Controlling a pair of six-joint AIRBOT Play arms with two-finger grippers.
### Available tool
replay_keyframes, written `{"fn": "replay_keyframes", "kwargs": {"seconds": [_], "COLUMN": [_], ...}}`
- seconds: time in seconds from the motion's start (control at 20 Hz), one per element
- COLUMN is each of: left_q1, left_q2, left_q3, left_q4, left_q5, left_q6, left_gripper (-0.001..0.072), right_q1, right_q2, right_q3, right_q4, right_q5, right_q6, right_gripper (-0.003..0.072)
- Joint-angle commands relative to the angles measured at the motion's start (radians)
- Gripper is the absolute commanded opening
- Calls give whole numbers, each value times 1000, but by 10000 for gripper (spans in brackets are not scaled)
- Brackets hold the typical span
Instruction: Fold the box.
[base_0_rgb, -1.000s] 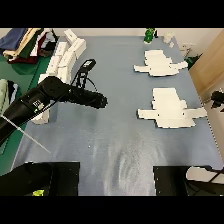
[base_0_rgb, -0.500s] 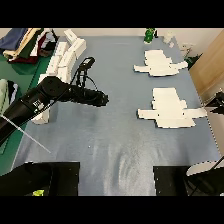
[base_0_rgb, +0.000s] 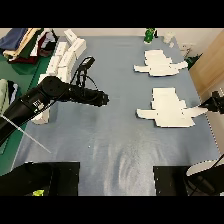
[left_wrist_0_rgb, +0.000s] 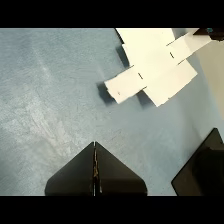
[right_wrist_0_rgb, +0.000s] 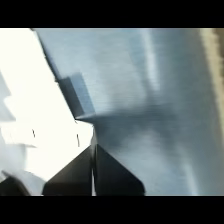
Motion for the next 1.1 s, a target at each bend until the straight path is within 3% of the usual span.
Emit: {"fn": "replay_keyframes", "kwargs": {"seconds": [0.0,0.2,0.35,0.65,0.95,1.0,1.05], "left_q1": [0,0,11,120,174,174,174], "left_q2": [0,0,4,81,257,280,294], "left_q3": [1,1,1,-25,-243,-271,-286], "left_q4": [-10,-30,-29,6,-3,-4,-3], "left_q5": [18,16,-21,-227,-327,-324,-324], "left_q6": [-1,-27,-35,0,-7,-14,-25], "left_gripper": [16,16,16,15,14,15,15], "right_q1": [61,227,381,622,738,742,740], "right_q2": [-4,12,116,559,928,955,962], "right_q3": [-11,-55,-151,-610,-995,-1035,-1059], "right_q4": [77,131,156,153,124,114,109], "right_q5": [-75,-75,-24,263,365,375,374], "right_q6": [-32,72,82,175,350,388,396], "right_gripper": [4,3,3,2,4,35,233]}}
